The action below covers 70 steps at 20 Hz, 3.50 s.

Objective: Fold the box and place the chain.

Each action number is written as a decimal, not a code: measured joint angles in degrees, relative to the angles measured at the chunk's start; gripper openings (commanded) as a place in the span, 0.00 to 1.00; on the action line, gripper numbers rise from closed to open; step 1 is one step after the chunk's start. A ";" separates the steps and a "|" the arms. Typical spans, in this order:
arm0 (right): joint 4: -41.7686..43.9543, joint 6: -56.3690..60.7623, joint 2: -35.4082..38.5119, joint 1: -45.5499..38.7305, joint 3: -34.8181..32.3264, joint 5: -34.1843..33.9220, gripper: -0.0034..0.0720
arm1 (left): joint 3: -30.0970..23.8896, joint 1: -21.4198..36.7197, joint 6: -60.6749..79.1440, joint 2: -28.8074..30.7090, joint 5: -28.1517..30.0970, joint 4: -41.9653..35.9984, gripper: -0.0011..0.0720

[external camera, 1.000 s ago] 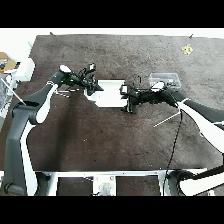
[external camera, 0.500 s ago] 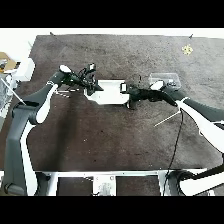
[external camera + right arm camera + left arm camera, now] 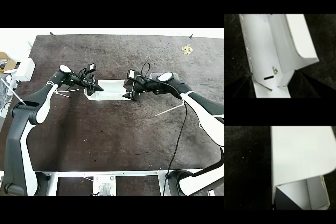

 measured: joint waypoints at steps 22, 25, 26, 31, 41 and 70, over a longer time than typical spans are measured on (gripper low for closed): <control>2.75 1.55 -21.44 -1.51 21.51 21.16 0.92 | 0.00 0.00 0.00 0.00 -0.02 -0.02 0.03; 2.73 1.53 -23.08 -1.42 23.30 22.32 0.92 | 0.00 0.00 0.00 0.00 0.00 0.00 0.03; 2.67 1.51 -23.37 -1.40 23.61 22.58 0.92 | 0.00 0.00 0.00 0.00 -0.02 -0.02 0.03; 1.60 1.11 -24.00 -1.38 24.33 23.02 0.83 | 0.00 0.00 0.00 0.00 0.00 0.00 0.03; 0.94 0.46 -24.13 -1.38 24.44 21.99 0.83 | 0.00 0.00 0.02 0.00 -0.02 -0.02 0.03; 0.61 0.28 -24.13 -1.18 24.44 19.69 0.83 | 0.00 0.00 0.00 0.00 0.02 0.00 0.03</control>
